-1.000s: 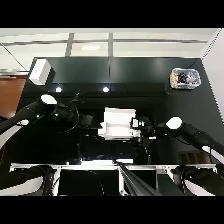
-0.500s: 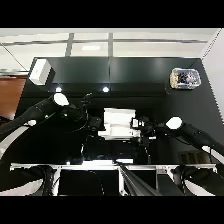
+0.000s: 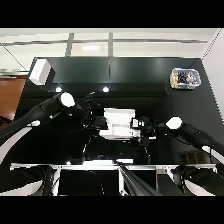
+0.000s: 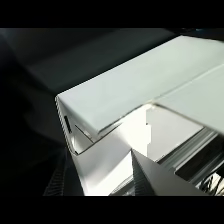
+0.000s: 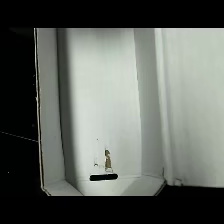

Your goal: Fold the box and place the chain.

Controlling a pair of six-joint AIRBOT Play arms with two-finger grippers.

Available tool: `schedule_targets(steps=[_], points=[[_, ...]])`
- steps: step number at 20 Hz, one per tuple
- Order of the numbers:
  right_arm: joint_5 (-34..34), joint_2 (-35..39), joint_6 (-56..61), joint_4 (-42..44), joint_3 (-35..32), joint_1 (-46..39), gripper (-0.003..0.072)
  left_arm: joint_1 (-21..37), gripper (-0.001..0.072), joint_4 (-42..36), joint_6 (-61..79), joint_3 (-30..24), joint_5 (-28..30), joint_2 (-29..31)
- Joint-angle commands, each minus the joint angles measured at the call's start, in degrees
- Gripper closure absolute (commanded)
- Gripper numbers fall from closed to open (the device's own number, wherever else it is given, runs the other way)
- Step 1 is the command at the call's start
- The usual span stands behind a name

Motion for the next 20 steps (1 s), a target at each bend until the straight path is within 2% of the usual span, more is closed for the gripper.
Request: schedule_targets(steps=[1,8,11,20], points=[[0.00,0.04,0.02,0.00,-0.02,0.02,0.0519,-2.19,0.0243,4.39,-6.12,0.90,0.37,-0.04],[0.00,0.04,0.02,0.00,-0.02,0.02,0.0519,-8.70,0.0243,16.98,-19.45,5.97,0.31,-0.04],[0.00,0.04,0.02,0.00,-0.02,0.02,0.0520,-10.82,0.0243,17.20,-21.44,6.14,1.20,-0.04],[0.00,0.04,0.02,0.02,-0.02,0.02,0.0519,-10.84,0.0244,16.37,-24.11,6.19,1.62,-0.02]])
